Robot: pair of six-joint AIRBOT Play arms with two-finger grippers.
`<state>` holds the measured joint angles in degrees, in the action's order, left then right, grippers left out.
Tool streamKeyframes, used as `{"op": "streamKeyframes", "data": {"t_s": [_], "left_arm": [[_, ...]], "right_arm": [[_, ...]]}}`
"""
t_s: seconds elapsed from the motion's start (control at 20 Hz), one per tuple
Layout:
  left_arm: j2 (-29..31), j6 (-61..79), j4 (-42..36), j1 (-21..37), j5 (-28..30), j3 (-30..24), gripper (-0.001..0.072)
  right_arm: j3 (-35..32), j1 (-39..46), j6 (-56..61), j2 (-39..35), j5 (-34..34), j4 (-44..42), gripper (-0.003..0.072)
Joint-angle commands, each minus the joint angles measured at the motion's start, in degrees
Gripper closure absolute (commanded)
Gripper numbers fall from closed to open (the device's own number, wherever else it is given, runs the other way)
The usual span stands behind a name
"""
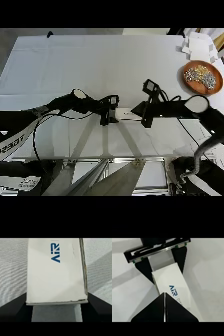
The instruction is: Fold the box and place the chain.
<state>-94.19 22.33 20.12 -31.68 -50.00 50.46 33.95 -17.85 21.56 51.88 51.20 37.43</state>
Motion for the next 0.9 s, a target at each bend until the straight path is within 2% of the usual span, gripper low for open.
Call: {"op": "streamKeyframes", "data": {"t_s": [0.0,0.2,0.3,0.45,0.85], "left_arm": [[0.04,0.13,0.07,0.04,0.07,0.04,0.0423],[0.04,0.13,0.07,0.04,0.07,0.04,0.0423],[0.04,0.13,0.07,0.04,0.04,0.04,0.0423],[0.04,0.13,0.07,0.04,0.04,0.04,0.0423],[0.04,0.13,0.07,0.04,0.07,0.04,0.0423]], "right_arm": [[0.04,-0.04,16.31,-8.76,3.58,10.78,0.0671],[0.02,-0.04,39.74,-13.51,18.27,39.82,0.0671],[-0.04,0.66,51.47,-13.53,25.81,49.33,0.0671],[-0.04,2.82,56.74,-13.53,29.66,50.40,0.0671],[-4.04,3.04,61.13,-13.53,26.05,50.38,0.0671]]}}
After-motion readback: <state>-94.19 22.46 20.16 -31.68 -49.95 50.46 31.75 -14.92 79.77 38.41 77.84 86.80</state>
